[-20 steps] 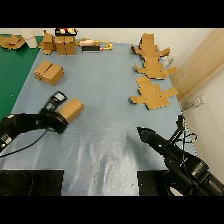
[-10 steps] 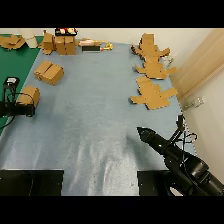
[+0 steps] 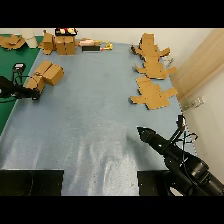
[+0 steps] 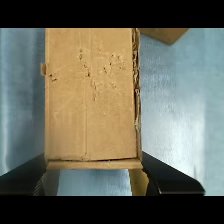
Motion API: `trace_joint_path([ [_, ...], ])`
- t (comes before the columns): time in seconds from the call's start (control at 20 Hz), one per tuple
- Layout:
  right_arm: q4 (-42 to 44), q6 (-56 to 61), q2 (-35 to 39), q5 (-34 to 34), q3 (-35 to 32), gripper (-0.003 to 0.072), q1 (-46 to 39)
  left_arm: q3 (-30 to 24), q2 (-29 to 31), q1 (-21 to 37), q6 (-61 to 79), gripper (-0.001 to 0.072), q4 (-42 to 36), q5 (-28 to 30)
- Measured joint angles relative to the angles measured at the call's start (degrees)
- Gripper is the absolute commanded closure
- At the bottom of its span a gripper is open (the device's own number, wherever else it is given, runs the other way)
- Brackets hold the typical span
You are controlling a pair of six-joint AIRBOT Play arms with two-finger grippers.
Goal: Fold the box.
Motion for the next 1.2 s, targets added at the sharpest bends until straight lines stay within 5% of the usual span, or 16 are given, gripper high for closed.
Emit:
trace_joint_path([
  [0.1,0.0,0.0,0.0,0.0,0.0,0.0681,0.0,1.7,-2.0,-0.1,0.0,0.0014,-0.5,-0.3],
  [0.55,0.0,0.0,0.0,0.0,0.0,0.0681,0.0,4.8,-3.1,1.4,-0.7,0.0013,-0.9,-7.2],
  [1.0,0.6,0.0,-2.5,-1.6,1.4,0.068,0.0,11.0,6.5,2.8,-3.8,0.0016,-0.9,-20.1],
  [1.05,0.5,-0.1,-4.4,-2.1,2.5,0.0681,0.0,11.3,8.0,2.8,-4.8,0.0059,-1.1,-21.8],
  [1.2,0.5,-3.4,-13.6,-3.2,8.2,0.0681,-0.3,11.7,11.8,2.8,-7.3,0.0476,-3.1,-26.7],
])
